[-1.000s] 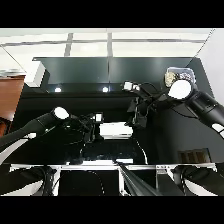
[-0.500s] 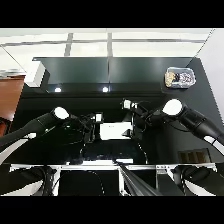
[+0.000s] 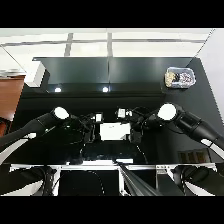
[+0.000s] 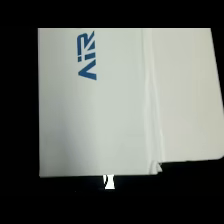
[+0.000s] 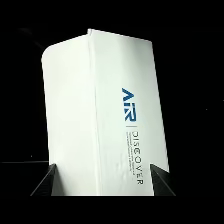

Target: Fold the box and place the chain.

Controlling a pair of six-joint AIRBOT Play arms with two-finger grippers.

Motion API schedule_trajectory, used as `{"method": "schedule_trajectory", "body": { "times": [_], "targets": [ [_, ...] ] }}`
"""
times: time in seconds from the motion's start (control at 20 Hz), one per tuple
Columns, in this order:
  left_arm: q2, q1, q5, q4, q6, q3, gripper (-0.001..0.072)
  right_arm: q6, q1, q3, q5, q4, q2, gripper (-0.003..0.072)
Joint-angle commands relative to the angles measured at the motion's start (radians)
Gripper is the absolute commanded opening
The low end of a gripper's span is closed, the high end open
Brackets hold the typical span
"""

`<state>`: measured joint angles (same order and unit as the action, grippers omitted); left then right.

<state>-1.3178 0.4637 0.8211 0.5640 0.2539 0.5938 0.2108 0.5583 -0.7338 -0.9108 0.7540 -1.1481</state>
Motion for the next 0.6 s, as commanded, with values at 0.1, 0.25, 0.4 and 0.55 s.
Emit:
{"method": "schedule_trajectory", "body": {
  "times": [0.1,0.25,0.4,0.55],
  "targets": [
    [0.0,0.001,0.0,0.0,0.0,0.001,0.0352,0.038,0.026,-0.002,0.027,0.098,-0.004,0.0717],
    [0.0,0.001,0.0,0.0,0.0,0.001,0.0351,0.063,0.026,-0.002,0.06,0.118,-0.007,0.0716],
    [0.0,0.001,0.0,0.0,0.0,0.001,0.0351,0.111,0.025,-0.022,0.081,0.126,-0.007,0.0717],
    [0.0,0.001,0.0,0.0,0.0,0.001,0.0351,0.113,0.02,-0.053,0.085,0.146,-0.007,0.0717]
  ]
}}
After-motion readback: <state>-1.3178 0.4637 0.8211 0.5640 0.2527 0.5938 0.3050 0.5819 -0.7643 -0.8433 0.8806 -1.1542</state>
